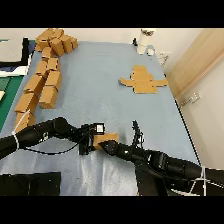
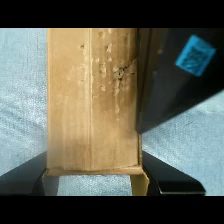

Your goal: Fold the box.

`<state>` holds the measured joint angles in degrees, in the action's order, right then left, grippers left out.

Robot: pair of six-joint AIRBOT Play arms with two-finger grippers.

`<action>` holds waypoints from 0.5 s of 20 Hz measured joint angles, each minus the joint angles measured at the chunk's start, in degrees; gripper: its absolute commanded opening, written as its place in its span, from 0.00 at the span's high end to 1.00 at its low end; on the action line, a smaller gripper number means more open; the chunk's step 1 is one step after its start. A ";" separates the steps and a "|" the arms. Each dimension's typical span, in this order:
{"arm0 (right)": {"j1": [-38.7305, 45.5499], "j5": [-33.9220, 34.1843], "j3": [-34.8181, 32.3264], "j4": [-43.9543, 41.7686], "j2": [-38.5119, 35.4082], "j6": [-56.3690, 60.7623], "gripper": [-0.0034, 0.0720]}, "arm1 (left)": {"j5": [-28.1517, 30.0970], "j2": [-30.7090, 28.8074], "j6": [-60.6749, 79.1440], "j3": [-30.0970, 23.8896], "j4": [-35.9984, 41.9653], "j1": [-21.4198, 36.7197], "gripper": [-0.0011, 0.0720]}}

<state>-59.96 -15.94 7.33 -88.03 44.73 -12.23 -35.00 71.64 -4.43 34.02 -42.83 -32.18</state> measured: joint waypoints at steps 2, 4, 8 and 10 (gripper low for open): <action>0.17 4.35 1.05 0.63 -2.45 -1.81 0.95 | 0.00 0.00 -0.02 0.00 0.00 0.00 0.34; 1.16 12.50 2.75 2.10 -4.83 -4.42 0.95 | 0.00 0.00 -0.02 0.00 0.00 0.00 0.34; 5.35 32.63 9.18 11.89 -9.60 -7.26 0.95 | 0.00 0.00 -0.02 -0.02 0.00 0.00 0.34; 7.67 41.90 13.09 17.59 -11.06 -7.76 0.95 | 0.00 0.00 -0.02 0.00 0.00 0.00 0.34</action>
